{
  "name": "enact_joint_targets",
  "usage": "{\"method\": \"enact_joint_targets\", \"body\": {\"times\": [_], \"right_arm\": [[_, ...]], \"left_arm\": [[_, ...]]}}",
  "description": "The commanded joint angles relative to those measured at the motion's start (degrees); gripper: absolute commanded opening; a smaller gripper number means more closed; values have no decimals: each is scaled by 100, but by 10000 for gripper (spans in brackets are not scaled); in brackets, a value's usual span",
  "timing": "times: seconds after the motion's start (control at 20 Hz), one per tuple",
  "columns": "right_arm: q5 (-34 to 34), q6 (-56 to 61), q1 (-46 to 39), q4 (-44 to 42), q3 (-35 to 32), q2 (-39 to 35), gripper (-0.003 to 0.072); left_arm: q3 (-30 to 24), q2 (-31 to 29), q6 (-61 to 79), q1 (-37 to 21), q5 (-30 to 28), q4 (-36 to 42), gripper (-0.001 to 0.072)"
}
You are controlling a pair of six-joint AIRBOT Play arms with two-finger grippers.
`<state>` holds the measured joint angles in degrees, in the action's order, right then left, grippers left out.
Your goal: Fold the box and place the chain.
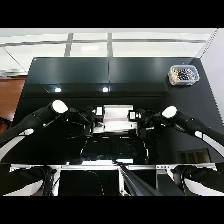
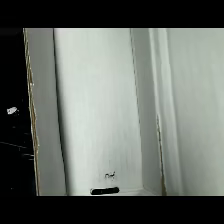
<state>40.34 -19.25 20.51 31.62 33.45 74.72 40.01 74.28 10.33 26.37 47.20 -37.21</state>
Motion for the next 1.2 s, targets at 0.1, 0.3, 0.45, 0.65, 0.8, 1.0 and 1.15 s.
{"method": "enact_joint_targets", "body": {"times": [0.1, 0.3, 0.45, 0.65, 0.8, 1.0, 1.15], "right_arm": [[-9, 9, 2, -7, 4, -2, 127], [-9, 9, 2, -4, 4, -4, 127], [-9, 9, 2, -7, 4, -2, 127], [-9, 9, 2, -4, 4, -2, 127], [-9, 9, 2, -4, 4, -2, 127], [-9, 9, 2, -4, 4, -2, 127], [-9, 9, 2, -4, 4, -2, 127]], "left_arm": [[15, 144, -7, 234, -79, 367, 169], [13, 155, -50, 264, -343, 533, 169], [13, 197, -59, 264, -348, 645, 170], [13, 247, -57, 284, -350, 643, 169], [13, 293, -52, 284, -352, 640, 26], [13, 291, -66, 280, -358, 640, 363], [15, 291, -350, 275, -330, 614, 209]]}}
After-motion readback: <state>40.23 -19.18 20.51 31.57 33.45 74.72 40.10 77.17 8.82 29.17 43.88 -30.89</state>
